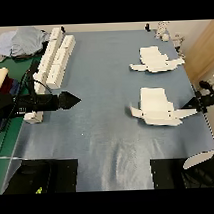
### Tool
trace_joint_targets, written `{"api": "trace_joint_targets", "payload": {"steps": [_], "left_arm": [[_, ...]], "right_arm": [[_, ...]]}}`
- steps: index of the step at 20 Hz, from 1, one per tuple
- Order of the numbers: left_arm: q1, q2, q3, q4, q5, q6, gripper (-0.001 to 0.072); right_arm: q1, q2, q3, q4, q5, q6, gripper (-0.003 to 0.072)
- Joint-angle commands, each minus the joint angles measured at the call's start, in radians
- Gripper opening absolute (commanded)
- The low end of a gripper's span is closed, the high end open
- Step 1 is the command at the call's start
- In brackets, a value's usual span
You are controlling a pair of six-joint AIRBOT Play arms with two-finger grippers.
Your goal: Fold the box.
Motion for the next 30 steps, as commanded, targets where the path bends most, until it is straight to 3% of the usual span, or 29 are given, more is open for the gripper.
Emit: {"api": "trace_joint_targets", "payload": {"steps": [1,4,10,14,15,16,17,22,30], "left_arm": [[0.000,0.001,0.001,-0.003,0.000,0.000,0.0691],[0.000,0.000,0.001,-0.002,0.000,-0.003,0.0691],[0.001,-0.013,0.002,-0.001,-0.041,-0.004,0.0691],[0.002,-0.109,0.003,-0.001,-0.103,-0.010,0.0691],[0.002,-0.134,0.003,-0.001,-0.106,-0.010,0.0691],[0.002,-0.157,0.003,-0.002,-0.109,0.000,0.0691],[0.002,-0.174,0.003,-0.001,-0.113,0.014,0.0691],[0.000,-0.196,0.003,-0.001,-0.122,0.017,0.0691],[0.000,-0.196,0.003,-0.001,-0.128,0.017,0.0691]], "right_arm": [[0.115,0.024,-0.005,0.084,0.005,0.043,0.0000],[0.278,0.111,-0.050,0.119,0.090,0.122,0.0000],[0.650,0.363,-0.322,0.115,0.364,0.305,-0.0001],[0.807,0.515,-0.470,0.092,0.530,0.450,0.0001],[0.832,0.531,-0.490,0.090,0.540,0.484,0.0069],[0.850,0.531,-0.497,0.085,0.532,0.492,0.0268],[0.857,0.530,-0.499,0.068,0.517,0.512,0.0361],[0.812,0.551,-0.499,-0.028,0.451,0.584,0.0360],[0.806,0.642,-0.542,-0.044,0.407,0.634,0.0360]]}}
